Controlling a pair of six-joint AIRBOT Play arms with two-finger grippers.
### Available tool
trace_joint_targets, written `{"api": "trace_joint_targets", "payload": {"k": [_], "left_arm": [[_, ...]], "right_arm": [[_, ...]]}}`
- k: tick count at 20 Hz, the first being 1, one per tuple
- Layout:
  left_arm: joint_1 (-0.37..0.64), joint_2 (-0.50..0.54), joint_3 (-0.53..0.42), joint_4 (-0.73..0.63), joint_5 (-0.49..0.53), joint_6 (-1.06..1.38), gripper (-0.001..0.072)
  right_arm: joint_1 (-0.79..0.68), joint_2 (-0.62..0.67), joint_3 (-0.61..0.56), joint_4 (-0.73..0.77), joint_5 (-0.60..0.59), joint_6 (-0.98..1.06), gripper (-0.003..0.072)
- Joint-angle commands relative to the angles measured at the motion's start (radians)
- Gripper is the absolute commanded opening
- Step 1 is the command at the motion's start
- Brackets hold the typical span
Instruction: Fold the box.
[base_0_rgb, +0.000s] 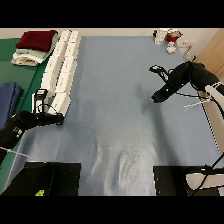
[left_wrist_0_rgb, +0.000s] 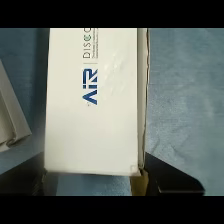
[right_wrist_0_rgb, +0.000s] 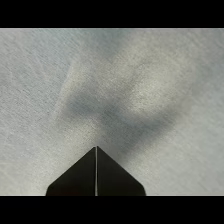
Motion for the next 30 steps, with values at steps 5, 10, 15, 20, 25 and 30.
{"api": "trace_joint_targets", "payload": {"k": [5,10,15,20,25,30], "left_arm": [[0.004,-0.122,0.000,0.001,0.147,-0.019,0.0313],[0.005,-0.134,0.000,0.001,0.137,-0.019,0.0313],[0.004,-0.134,0.000,0.001,0.139,-0.020,0.0313],[0.005,-0.130,0.010,0.001,0.100,-0.023,0.0691],[0.006,-0.047,0.088,0.039,-0.127,-0.023,0.0699],[0.006,0.079,0.219,0.067,-0.393,-0.029,0.0699]], "right_arm": [[0.000,-0.001,0.001,0.000,0.000,0.000,0.0003],[0.000,-0.001,0.001,0.000,0.000,0.000,0.0003],[0.000,-0.001,0.001,0.000,0.000,0.000,0.0003],[0.000,-0.001,0.001,0.000,0.000,0.000,0.0003],[0.000,-0.001,0.001,0.000,0.000,0.000,0.0003],[0.000,-0.001,0.001,0.000,0.000,0.000,0.0003]]}}
